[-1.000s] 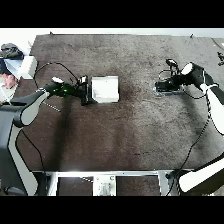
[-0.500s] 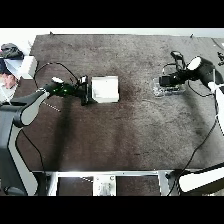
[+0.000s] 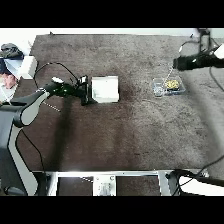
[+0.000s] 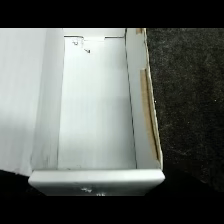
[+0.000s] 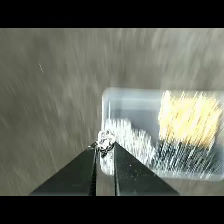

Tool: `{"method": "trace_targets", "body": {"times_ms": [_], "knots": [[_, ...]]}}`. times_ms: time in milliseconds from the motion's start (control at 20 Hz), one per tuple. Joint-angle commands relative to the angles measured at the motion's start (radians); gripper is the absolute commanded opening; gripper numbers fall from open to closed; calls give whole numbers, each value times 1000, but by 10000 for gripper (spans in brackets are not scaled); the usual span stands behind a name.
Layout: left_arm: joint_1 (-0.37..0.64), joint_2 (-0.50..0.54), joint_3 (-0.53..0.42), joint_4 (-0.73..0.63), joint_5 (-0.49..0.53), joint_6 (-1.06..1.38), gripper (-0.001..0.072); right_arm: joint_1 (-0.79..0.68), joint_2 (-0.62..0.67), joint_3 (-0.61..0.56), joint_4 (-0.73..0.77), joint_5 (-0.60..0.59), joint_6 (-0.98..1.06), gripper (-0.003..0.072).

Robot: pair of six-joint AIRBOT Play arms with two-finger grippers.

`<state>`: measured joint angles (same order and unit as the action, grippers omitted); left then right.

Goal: Fold the box and place the chain.

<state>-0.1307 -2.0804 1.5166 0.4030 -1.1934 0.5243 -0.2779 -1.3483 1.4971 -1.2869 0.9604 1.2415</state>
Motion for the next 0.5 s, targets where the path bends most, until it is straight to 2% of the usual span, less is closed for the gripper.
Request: {"method": "trace_targets", "body": {"times_ms": [0, 100, 300, 450], "knots": [[1, 0, 0, 0, 0, 0, 466, 5, 160, 1, 97, -141, -73, -20], [1, 0, 0, 0, 0, 0, 466, 42, 229, 1, 148, -230, -138, -21], [1, 0, 0, 0, 0, 0, 466, 192, 299, 1, 151, -417, -177, -20], [1, 0, 0, 0, 0, 0, 466, 309, 299, 1, 150, -472, -177, -21]]}}
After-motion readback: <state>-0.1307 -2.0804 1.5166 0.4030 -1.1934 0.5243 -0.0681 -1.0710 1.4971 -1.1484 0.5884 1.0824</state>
